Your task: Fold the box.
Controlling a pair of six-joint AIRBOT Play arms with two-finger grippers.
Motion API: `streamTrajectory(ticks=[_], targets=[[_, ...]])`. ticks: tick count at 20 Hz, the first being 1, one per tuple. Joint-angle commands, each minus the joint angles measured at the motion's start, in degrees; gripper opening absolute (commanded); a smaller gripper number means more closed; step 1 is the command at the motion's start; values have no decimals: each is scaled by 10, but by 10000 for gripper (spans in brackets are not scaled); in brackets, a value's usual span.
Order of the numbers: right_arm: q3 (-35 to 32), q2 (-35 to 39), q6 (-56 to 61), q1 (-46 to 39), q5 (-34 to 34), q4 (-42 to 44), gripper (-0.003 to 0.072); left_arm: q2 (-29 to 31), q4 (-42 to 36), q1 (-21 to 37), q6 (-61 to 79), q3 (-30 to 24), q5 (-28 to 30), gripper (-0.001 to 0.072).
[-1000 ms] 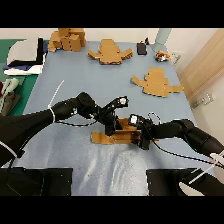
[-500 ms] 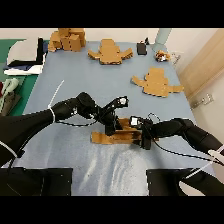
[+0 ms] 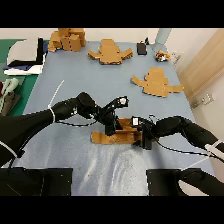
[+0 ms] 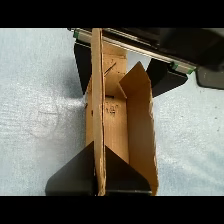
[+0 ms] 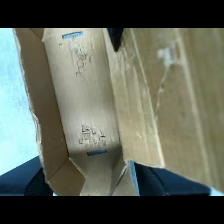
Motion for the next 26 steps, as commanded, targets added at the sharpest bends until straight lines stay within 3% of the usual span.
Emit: streamTrajectory(ticks=[1,3,5,8,10,13,15,26], targets=[[2,-6,-6,-1,-1,6,720,0,0,0,0,0,0,13],[2,-6,-6,-1,0,6,720,0,0,0,0,0,0,13],[2,-6,-6,-1,-1,6,652,0,0,0,0,0,0,13],[2,-6,-6,7,-1,0,648,-1,0,0,0,0,0,13],[2,-6,-6,9,0,-3,591,-1,0,0,0,0,0,13],[2,-7,-6,9,-1,-6,584,0,0,0,0,0,0,13],[2,-7,-6,9,-8,-7,462,-1,0,0,0,0,0,13],[2,-7,-6,9,-11,-7,456,-1,0,0,0,0,0,13]])
